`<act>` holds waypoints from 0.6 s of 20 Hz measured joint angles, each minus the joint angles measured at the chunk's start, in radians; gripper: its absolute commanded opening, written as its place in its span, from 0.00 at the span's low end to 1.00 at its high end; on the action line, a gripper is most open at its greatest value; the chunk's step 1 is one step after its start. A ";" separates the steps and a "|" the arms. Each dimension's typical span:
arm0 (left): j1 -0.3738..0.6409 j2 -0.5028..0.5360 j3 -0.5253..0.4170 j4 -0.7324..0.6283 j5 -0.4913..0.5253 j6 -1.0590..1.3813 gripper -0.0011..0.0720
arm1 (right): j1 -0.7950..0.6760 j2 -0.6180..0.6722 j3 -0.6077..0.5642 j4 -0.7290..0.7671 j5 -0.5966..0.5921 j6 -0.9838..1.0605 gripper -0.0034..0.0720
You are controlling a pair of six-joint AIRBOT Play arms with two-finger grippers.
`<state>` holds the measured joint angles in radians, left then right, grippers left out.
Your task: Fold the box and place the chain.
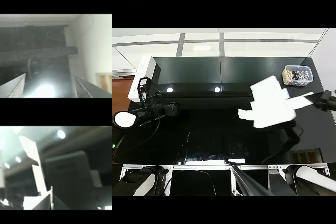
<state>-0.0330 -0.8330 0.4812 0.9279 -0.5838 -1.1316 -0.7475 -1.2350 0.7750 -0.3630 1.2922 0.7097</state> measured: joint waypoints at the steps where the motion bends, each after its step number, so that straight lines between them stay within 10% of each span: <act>1: 0.000 0.000 0.000 -0.024 0.000 0.000 0.98 | 0.052 0.051 -0.078 0.070 -0.042 -0.020 0.08; 12: -0.085 -0.097 0.039 -0.237 -0.140 0.055 0.98 | 0.672 0.224 -0.440 0.464 -0.441 -0.223 0.08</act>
<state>-0.1181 -0.9302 0.5205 0.6914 -0.7238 -1.0771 -0.0757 -1.0107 0.3347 0.1009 0.8516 0.4866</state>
